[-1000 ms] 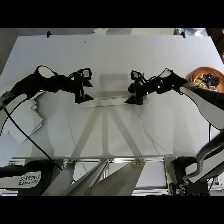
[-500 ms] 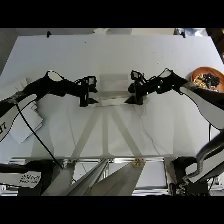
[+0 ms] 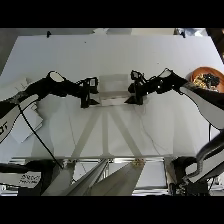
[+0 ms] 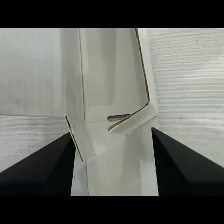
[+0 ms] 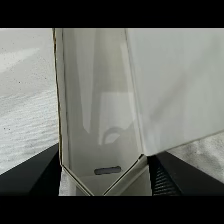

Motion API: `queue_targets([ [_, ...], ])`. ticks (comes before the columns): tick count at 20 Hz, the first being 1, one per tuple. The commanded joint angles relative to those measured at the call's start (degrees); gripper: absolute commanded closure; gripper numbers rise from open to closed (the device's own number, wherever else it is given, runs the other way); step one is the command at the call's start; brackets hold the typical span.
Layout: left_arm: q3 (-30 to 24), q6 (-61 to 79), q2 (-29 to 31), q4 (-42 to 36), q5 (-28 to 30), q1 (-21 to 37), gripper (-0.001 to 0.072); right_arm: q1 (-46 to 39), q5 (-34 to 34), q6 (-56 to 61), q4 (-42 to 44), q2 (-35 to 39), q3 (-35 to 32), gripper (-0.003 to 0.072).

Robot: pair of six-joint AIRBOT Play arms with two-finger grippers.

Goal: Fold the box and place the chain.

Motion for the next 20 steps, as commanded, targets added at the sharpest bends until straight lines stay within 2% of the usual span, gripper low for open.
queue_targets([
  [1, 0.0, 0.0, 0.0, 1.9, 0.6, 0.0, 0.0211, 0.0, 0.0, 0.0, 0.0, 0.0, 0.0, 0.0228],
  [3, 0.0, 0.0, 0.0, 2.8, 1.6, 0.1, 0.0187, 0.0, 0.0, 0.0, 0.0, 0.0, 0.0, 0.0228],
  [6, 0.0, 0.0, -0.1, 4.2, 1.9, 0.1, 0.0188, 0.0, 0.0, 0.0, 0.0, 0.0, 0.0, 0.0228],
  [16, 0.0, 2.5, -0.1, 3.5, -1.1, 0.0, 0.0224, 0.0, 0.0, 0.0, 0.0, 0.0, 0.0, 0.0228],
  [17, 0.0, 3.3, -0.1, 3.1, -1.1, 0.0, 0.0238, 0.0, 0.0, 0.0, 0.0, 0.0, 0.0, 0.0228],
  [18, 0.0, 4.1, -0.1, 2.6, -0.9, 0.0, 0.0299, 0.0, 0.0, 0.0, 0.0, 0.0, 0.0, 0.0228],
  [20, 0.0, 5.2, -0.1, 1.0, 0.5, 0.0, 0.0322, 0.0, 0.0, 0.0, 0.0, 0.0, 0.0, 0.0228],
])
